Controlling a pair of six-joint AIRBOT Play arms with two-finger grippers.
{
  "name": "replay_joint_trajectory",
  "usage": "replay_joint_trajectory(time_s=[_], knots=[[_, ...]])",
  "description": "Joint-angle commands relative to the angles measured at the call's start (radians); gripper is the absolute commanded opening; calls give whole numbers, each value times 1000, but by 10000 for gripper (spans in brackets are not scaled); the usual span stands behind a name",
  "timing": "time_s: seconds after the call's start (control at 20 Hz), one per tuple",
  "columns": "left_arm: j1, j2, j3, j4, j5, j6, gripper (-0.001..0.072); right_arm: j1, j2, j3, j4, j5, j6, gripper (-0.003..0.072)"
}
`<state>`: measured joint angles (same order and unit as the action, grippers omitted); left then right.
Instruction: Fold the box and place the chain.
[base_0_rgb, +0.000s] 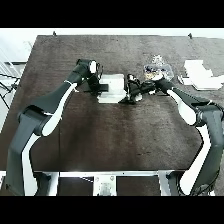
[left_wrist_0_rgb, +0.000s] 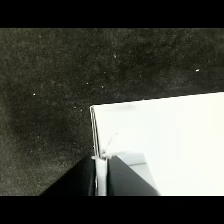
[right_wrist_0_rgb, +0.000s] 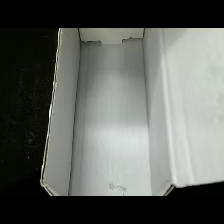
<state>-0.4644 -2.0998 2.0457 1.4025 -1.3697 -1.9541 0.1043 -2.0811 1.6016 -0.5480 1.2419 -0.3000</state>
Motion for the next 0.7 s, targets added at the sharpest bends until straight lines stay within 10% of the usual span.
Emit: replay_joint_trajectory(time_s=[0.0, 0.25, 0.3, 0.6, 0.65], knots=[[0, -4, 0, -24, -11, 18, 58, 0, -1, 0, -3, -3, 0, 582], [0, -3, 0, -26, -27, 18, 44, 0, -1, 0, -3, -3, 0, 582], [0, -2, 0, -24, -26, 14, 190, 0, -1, 0, -3, -3, 0, 582], [1, 15, 24, -27, -59, 20, 329, 0, -1, 0, -3, -3, 0, 582], [1, 31, 24, -11, -63, 25, 461, 0, -1, 0, -3, -3, 0, 582]])
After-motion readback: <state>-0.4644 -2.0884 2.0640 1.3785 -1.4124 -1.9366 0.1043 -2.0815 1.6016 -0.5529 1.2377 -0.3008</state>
